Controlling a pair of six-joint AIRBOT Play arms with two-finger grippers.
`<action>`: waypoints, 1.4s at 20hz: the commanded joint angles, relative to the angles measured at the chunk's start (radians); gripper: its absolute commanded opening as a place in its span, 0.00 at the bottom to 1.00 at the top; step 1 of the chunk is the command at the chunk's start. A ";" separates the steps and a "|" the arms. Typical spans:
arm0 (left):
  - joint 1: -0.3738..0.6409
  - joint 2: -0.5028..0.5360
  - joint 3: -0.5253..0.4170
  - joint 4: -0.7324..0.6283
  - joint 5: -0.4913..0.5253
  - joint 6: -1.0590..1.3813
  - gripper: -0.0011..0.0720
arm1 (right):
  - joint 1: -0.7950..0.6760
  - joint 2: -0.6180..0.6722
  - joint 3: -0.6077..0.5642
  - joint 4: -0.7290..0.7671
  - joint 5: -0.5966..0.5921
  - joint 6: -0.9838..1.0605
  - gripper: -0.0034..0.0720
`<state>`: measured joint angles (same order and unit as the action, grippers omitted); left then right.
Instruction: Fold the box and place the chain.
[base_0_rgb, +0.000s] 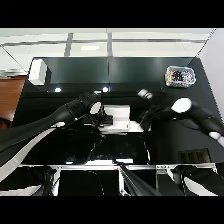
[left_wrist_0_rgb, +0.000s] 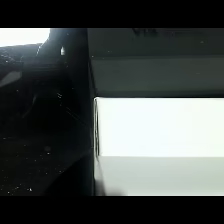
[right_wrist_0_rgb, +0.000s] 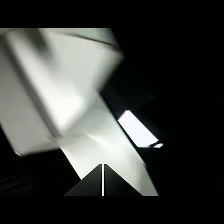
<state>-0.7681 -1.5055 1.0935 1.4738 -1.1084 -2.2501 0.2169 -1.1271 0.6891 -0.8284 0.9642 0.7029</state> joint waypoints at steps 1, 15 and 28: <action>0.000 0.001 0.001 0.002 -0.003 0.002 0.05 | -0.298 0.072 0.009 -0.103 0.175 0.420 0.07; 0.001 0.001 0.001 0.002 -0.003 0.002 0.05 | -0.171 -0.226 -0.089 0.364 0.143 0.249 0.08; 0.001 0.001 0.001 0.002 -0.003 0.002 0.05 | 0.035 -0.225 0.100 0.251 0.150 0.366 0.65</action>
<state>-0.7681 -1.5055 1.0935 1.4761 -1.1114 -2.2490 0.1917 -1.3514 0.7582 -0.5190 1.1679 1.0107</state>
